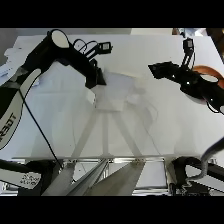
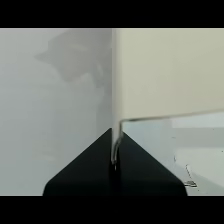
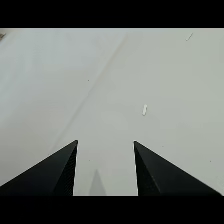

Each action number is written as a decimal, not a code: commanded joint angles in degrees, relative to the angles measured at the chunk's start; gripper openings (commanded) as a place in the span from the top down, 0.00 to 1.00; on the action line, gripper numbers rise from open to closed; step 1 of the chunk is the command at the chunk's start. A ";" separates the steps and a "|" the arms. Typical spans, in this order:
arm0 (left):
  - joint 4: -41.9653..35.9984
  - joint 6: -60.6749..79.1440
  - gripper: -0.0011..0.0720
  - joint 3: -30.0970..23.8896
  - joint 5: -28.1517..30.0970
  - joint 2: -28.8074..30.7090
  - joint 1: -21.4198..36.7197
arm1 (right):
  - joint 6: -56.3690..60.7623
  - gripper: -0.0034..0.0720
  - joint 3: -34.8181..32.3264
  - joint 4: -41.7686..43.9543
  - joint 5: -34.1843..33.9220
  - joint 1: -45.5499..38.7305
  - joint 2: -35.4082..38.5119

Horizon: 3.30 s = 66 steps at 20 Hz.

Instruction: Fold the box and place the chain.

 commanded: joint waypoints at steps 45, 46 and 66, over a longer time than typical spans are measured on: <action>-20.74 44.04 0.99 -19.85 15.37 -8.41 6.56 | 0.20 0.43 0.00 -0.52 -0.07 -0.02 0.09; -19.96 44.02 0.99 -19.85 15.10 -8.41 6.29 | 0.22 0.43 0.00 -0.52 -0.07 -0.02 0.09; -21.20 45.13 0.96 -19.85 19.23 -9.53 5.33 | 0.20 0.43 0.00 -0.52 -0.09 -0.02 0.09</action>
